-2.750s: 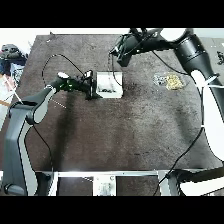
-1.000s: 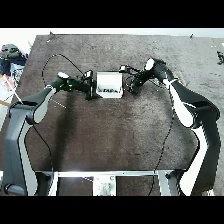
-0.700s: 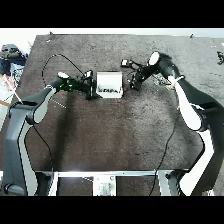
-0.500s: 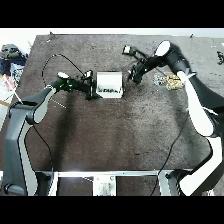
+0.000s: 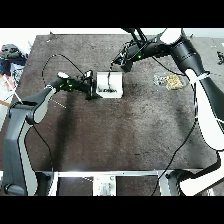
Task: Fold the box and place the chain.
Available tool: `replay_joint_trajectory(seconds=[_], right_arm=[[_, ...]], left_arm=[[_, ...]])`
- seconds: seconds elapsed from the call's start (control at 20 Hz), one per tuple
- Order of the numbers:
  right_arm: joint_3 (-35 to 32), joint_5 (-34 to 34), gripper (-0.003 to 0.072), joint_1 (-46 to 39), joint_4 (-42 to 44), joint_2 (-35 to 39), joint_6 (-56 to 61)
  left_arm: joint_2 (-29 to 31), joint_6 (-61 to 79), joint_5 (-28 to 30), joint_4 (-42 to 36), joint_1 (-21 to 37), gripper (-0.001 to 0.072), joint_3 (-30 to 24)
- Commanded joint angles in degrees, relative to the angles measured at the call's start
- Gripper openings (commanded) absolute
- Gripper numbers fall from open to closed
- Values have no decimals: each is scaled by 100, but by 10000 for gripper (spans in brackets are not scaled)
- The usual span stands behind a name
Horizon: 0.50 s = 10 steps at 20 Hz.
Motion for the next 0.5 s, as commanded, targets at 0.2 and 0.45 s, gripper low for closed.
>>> replay_joint_trajectory(seconds=[0.2, 0.45], right_arm=[[2, -94, 145, -9, -459, -44, 457], [2, -540, 141, -463, -428, -151, 1342]], left_arm=[[0, 2, 2, 2, 2, 531, 0], [0, 2, 2, 2, 2, 531, 0]])
